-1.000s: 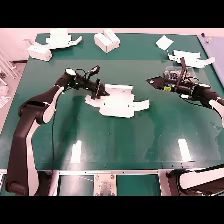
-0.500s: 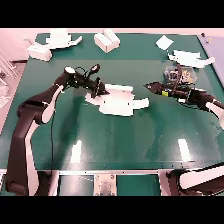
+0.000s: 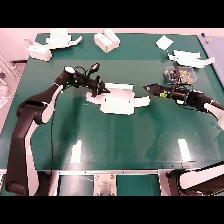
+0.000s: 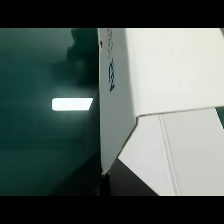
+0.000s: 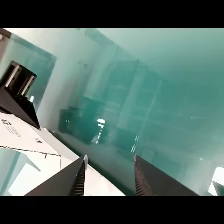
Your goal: Fold the box and place the chain.
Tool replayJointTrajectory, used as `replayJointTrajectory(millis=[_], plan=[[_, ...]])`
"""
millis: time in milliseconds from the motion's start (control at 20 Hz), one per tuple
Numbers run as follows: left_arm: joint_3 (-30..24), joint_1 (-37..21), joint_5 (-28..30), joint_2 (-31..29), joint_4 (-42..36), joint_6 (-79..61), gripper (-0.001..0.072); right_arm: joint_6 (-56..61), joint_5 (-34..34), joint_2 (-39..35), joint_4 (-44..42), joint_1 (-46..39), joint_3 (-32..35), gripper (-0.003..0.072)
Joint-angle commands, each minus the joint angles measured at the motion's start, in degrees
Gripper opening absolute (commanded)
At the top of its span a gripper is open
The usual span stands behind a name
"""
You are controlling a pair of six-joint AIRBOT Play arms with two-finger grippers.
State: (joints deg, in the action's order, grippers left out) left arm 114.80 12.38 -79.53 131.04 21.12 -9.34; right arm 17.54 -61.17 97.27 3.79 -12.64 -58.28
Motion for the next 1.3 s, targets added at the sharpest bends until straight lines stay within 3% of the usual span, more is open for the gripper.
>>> replayJointTrajectory(millis=[0, 100, 650, 950, 1050, 1250], plan=[[-0.2, 0.0, 1.0, 0.0, 0.8, -0.1, 0.0015, -1.4, 0.0, 0.0, -0.9, 0.1, 0.0, 0.0377], [-1.7, 0.0, 3.7, 0.0, 0.7, -0.2, 0.0014, -1.4, 0.0, 0.0, -0.9, 0.1, 0.0, 0.0378], [-2.1, 0.0, 3.5, 0.0, -1.1, -0.7, 0.0020, -3.1, 0.0, 0.0, -0.9, 0.2, 0.0, 0.0375], [-2.1, 0.0, 3.5, 0.0, 0.6, 1.9, 0.0021, -4.8, -0.2, 0.0, -6.6, 0.0, -0.2, 0.0379], [-2.1, 0.0, 3.5, 0.0, 0.6, 1.9, 0.0020, -6.5, -0.6, 0.0, -6.6, 0.0, -0.2, 0.0484], [-2.1, 0.0, 3.7, 0.0, 0.6, 1.9, 0.0021, -9.1, -6.0, -1.3, -5.0, 0.6, -0.1, 0.0483]])
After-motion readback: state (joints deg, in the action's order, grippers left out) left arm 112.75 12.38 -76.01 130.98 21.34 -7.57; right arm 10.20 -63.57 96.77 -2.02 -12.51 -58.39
